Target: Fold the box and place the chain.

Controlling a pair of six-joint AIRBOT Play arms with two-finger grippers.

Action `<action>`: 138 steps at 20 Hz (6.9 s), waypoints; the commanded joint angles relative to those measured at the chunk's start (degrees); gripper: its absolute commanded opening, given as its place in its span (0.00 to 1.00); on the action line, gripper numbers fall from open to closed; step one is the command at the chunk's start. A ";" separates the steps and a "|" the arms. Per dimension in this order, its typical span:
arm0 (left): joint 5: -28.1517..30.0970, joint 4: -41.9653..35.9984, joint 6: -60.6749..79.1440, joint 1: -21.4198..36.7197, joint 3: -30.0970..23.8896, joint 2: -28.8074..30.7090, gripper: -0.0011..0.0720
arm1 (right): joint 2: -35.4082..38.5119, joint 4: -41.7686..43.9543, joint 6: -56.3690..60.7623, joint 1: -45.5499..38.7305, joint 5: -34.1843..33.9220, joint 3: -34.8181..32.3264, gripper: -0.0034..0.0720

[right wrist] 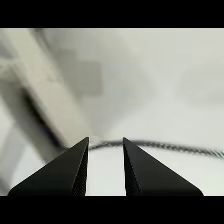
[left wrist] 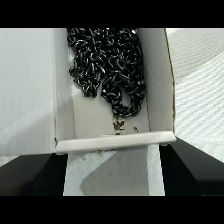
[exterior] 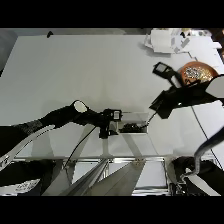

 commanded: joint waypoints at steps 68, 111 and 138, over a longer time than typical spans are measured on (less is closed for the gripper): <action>0.02 0.02 0.02 0.04 0.00 0.02 0.22 | 23.71 11.23 15.63 5.66 3.82 -0.07 0.07; 0.00 0.02 0.02 0.04 0.00 0.02 0.22 | -20.02 -13.22 19.41 -4.44 -8.39 -1.36 0.50; 0.00 0.02 0.02 0.04 0.00 0.02 0.22 | -5.27 -13.16 18.67 -3.89 -8.50 -4.50 0.07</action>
